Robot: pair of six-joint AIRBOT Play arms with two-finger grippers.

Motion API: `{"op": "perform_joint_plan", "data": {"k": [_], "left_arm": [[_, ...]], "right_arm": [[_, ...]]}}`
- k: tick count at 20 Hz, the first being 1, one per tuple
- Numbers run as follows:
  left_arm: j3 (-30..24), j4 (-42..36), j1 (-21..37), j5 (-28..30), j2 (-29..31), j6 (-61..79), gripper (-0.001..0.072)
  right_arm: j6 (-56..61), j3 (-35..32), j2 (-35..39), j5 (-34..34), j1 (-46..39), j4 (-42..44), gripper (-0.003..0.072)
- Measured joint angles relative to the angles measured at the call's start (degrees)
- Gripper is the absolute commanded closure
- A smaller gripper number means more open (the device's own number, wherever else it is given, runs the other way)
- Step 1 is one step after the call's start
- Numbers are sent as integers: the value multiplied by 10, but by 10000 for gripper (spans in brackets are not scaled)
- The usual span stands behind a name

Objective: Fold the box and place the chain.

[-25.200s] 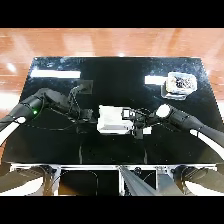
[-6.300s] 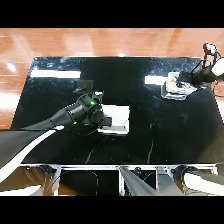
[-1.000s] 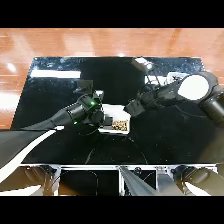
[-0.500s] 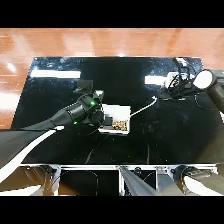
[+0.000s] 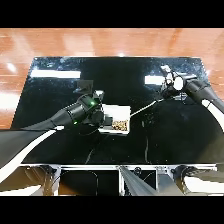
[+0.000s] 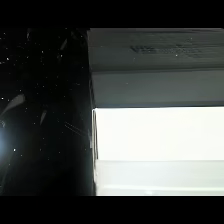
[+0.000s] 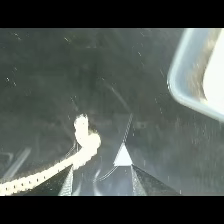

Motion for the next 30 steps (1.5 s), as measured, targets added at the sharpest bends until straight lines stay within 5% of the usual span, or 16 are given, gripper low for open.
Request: {"op": "perform_joint_plan", "data": {"k": [30], "left_arm": [[0,0,0,-8,0,0,690]], "right_arm": [[6,4,-33,-32,21,-17,262]]}}
